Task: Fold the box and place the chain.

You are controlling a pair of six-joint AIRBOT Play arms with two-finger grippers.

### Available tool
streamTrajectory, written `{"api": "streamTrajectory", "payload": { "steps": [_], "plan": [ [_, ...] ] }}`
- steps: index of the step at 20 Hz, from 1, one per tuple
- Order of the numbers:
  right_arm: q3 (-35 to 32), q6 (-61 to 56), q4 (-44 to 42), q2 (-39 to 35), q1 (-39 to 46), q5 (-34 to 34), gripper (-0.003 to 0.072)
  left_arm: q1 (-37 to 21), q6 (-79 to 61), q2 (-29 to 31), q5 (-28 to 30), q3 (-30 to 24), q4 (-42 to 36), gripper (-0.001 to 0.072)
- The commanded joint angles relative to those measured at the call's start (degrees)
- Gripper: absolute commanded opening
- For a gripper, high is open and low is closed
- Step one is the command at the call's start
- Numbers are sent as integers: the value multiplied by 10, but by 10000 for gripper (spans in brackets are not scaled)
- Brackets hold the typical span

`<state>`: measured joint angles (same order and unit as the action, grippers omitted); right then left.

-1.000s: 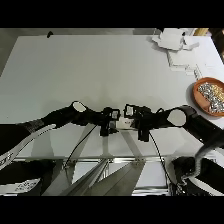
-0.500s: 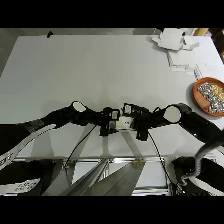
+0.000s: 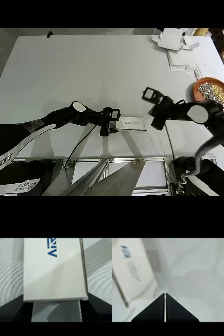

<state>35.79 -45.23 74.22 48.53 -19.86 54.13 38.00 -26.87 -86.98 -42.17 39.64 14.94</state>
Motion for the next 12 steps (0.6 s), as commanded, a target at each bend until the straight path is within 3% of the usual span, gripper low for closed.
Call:
{"api": "streamTrajectory", "payload": {
  "steps": [1, 4, 8, 12],
  "plan": [
    [1, -38, 38, 2, 112, 39, 24, 0, -1, 0, -1, 0, -1, 320],
    [1, -38, 47, 7, 176, 37, 28, 0, -2, 0, -10, 0, -21, 319],
    [1, -38, 46, 6, 196, 37, 27, -1, -1, 2, -36, 0, -37, 317],
    [1, -38, 45, 6, 196, 37, 27, -22, 63, 59, 14, 0, 20, 322]
  ]
}}
